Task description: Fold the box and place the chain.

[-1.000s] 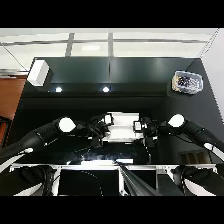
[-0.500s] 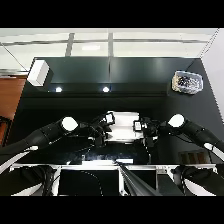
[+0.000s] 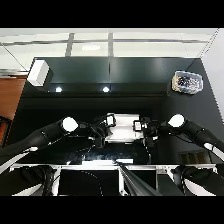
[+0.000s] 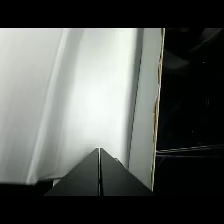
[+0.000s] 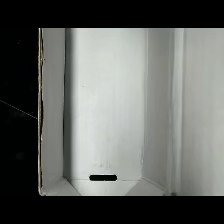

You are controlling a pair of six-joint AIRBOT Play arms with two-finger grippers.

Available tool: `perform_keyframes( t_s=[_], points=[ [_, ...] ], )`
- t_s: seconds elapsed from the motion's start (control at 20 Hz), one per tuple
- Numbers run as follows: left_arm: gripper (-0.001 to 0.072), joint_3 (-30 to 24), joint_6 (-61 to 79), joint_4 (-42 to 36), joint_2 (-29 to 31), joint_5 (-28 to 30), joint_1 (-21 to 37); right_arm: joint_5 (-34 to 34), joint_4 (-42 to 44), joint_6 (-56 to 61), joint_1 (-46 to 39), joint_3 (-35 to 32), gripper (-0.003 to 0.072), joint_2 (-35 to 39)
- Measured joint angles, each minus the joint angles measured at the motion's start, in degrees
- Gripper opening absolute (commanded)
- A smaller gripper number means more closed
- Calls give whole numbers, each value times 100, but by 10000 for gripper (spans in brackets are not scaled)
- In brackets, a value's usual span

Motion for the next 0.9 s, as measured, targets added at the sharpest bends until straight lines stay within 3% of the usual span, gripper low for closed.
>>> perform_keyframes(
  t_s=[0.25,0.5,0.75,0.9],
  points=[
    [28,26,-2057,1167,890,-505,745,-2,4,2,0,-4,192,0],
    [29,22,-4610,2361,1672,-1427,1788,-2,4,2,0,-4,192,0],
    [30,-188,-7084,2507,1364,-1980,2732,-2,9,0,0,-4,192,0],
    [29,-389,-7276,1596,774,-2243,3005,-2,13,0,0,-4,191,0]
  ],
)
